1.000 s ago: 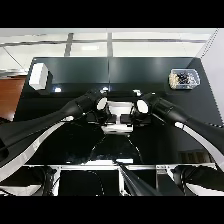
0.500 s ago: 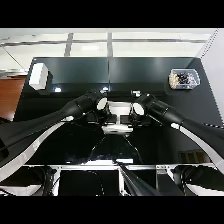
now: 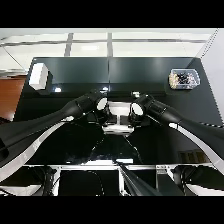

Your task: Fold the box and place the chain.

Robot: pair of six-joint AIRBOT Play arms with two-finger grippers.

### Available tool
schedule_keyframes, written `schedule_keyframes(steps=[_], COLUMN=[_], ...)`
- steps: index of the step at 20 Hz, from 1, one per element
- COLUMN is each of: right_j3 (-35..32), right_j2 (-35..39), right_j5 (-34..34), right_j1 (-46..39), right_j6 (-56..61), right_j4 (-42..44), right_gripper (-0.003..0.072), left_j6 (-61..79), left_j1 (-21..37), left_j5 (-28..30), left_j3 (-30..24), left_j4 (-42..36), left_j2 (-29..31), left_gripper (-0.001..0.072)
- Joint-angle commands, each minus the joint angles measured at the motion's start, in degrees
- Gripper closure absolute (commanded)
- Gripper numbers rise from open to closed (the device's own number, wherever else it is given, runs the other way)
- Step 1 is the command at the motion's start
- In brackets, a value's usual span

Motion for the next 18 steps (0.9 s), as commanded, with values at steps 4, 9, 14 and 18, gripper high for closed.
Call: schedule_keyframes(steps=[4,9,14,18], right_j3=[0.90,4.33,-0.39,-3.32], right_j2=[2.19,15.41,18.73,13.68], right_j5=[2.80,6.14,0.46,-20.59], right_j1=[-0.07,-1.60,-14.32,-33.38], right_j6=[-3.82,-9.38,-4.50,0.63], right_j4=[0.55,-4.98,-42.71,-36.26], right_gripper=[0.0341,0.0341,0.0340,0.0003], left_j6=[0.04,0.04,0.04,0.04], left_j1=[0.04,0.07,0.09,0.09], left_j5=[0.20,0.20,0.31,0.42], left_j3=[0.02,0.02,0.02,0.02], left_j4=[0.17,0.20,0.20,0.20], left_j2=[0.04,0.04,0.04,0.04], left_gripper=[0.0682,0.0682,0.0682,0.0682])
